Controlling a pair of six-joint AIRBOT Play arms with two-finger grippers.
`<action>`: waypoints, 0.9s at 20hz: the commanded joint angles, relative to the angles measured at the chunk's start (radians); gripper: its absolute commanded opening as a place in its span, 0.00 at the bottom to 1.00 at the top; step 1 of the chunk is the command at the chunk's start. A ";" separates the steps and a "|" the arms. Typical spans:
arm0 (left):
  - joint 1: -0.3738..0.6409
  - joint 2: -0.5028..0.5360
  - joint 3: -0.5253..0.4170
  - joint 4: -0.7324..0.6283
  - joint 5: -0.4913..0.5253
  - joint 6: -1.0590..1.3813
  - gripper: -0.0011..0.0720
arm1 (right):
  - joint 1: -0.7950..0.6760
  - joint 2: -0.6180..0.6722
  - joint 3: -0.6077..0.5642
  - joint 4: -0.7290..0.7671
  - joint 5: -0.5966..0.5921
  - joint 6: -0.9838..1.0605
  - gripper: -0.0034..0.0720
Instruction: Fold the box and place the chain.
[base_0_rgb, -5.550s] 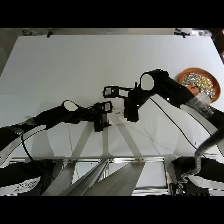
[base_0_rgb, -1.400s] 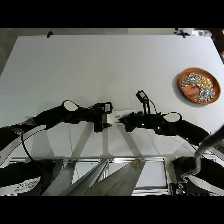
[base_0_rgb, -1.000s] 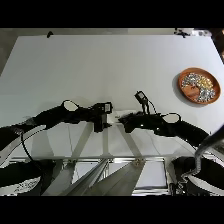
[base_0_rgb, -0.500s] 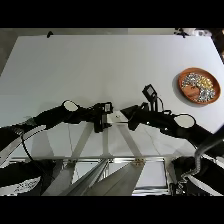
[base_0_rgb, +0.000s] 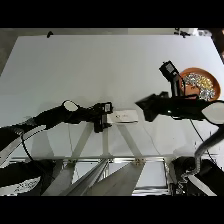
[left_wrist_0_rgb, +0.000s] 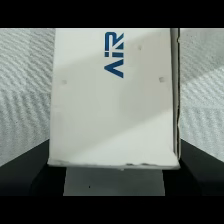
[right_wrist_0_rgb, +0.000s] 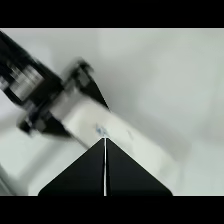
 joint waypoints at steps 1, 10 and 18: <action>0.001 0.001 0.000 0.000 0.000 0.000 0.22 | -0.154 0.006 0.046 -0.348 0.513 0.277 0.06; 0.000 0.002 0.000 -0.097 -0.023 0.000 0.22 | -0.201 0.006 0.045 -0.318 0.470 0.278 0.06; 0.100 0.149 0.001 -0.028 0.044 -0.183 0.02 | -0.201 0.006 0.045 -0.307 0.425 0.268 0.06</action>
